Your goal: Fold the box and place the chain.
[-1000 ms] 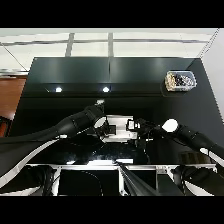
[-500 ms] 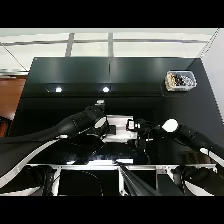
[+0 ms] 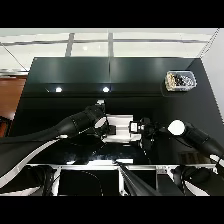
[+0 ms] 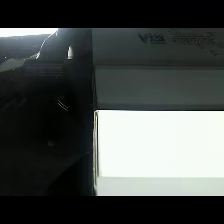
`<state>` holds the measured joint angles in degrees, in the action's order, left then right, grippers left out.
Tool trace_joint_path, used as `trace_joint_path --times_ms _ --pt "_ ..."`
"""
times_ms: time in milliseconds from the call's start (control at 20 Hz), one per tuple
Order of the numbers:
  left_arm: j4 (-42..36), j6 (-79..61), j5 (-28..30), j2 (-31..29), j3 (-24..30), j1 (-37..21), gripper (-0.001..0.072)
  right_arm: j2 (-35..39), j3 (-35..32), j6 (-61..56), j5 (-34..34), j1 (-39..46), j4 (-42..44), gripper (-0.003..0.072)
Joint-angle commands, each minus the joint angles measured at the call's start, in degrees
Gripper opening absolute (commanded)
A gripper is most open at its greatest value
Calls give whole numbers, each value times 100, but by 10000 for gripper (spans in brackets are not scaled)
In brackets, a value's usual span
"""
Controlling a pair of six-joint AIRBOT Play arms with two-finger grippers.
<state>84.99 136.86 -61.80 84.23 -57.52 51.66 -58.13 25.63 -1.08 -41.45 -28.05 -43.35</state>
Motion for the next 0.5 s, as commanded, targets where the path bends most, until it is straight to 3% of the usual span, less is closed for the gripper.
trace_joint_path --times_ms 0,50,100,150,200,250,450 --pt "0 -35 -24 0 -4 -4 29 140 4 240 -35 -28 -138 627" --pt "0 -35 -20 0 -4 -4 30 140 4 284 -28 -26 -140 475" --pt "-2 -35 -20 0 -4 -4 30 140 4 306 -28 -26 -140 466" --pt "-2 -35 -20 0 -4 -4 30 140 4 310 -28 -26 -120 400" --pt "-4 -35 -20 0 -4 -4 30 140 4 304 -31 -28 -109 242" --pt "-7 -33 -20 0 -4 -4 30 136 4 299 -31 -28 -87 193" --pt "-24 -33 -20 0 -4 -4 30 -92 2 302 162 -28 1071 194"
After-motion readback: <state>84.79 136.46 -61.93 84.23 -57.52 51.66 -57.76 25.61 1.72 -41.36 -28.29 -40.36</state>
